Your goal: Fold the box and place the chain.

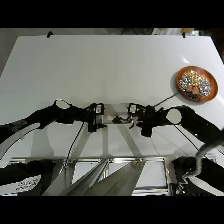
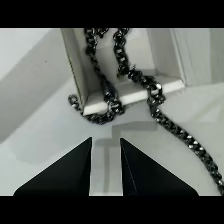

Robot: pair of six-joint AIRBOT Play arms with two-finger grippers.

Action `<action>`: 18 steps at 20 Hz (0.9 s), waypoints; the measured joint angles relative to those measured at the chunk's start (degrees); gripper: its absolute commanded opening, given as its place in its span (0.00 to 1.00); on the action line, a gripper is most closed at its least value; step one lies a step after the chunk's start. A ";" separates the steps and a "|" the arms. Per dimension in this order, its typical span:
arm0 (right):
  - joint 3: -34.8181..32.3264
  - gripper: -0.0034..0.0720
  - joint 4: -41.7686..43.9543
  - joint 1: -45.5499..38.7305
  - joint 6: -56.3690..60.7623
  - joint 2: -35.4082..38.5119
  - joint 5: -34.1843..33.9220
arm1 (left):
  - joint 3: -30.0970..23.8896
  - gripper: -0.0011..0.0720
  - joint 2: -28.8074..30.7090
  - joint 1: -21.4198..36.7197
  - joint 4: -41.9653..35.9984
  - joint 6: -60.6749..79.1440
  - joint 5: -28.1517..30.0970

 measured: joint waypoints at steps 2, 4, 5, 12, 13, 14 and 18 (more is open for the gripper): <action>-0.33 0.31 1.42 0.00 -1.11 -1.27 -2.29 | 0.00 0.44 0.00 0.00 -0.02 0.00 0.00; -0.52 0.31 2.60 0.00 -1.79 -1.97 -3.98 | 0.00 0.44 0.00 0.00 0.00 0.00 0.00; -0.59 0.31 2.97 0.00 -2.01 -2.25 -4.76 | 0.00 0.44 0.00 0.00 -0.02 0.00 0.00; -0.68 0.31 4.90 0.00 -2.62 -4.44 -6.91 | 0.00 0.44 0.00 0.00 -0.02 0.00 0.00; -0.70 0.31 5.03 0.00 -2.91 -4.74 -6.93 | 0.00 0.44 0.00 0.00 -0.02 0.00 0.00; -0.68 0.31 5.18 0.00 -3.17 -5.05 -7.10 | 0.00 0.44 0.00 0.00 -0.02 0.00 0.00; -0.68 0.30 7.06 0.00 -5.27 -6.19 -7.37 | 0.00 0.44 0.00 0.00 0.00 0.00 0.00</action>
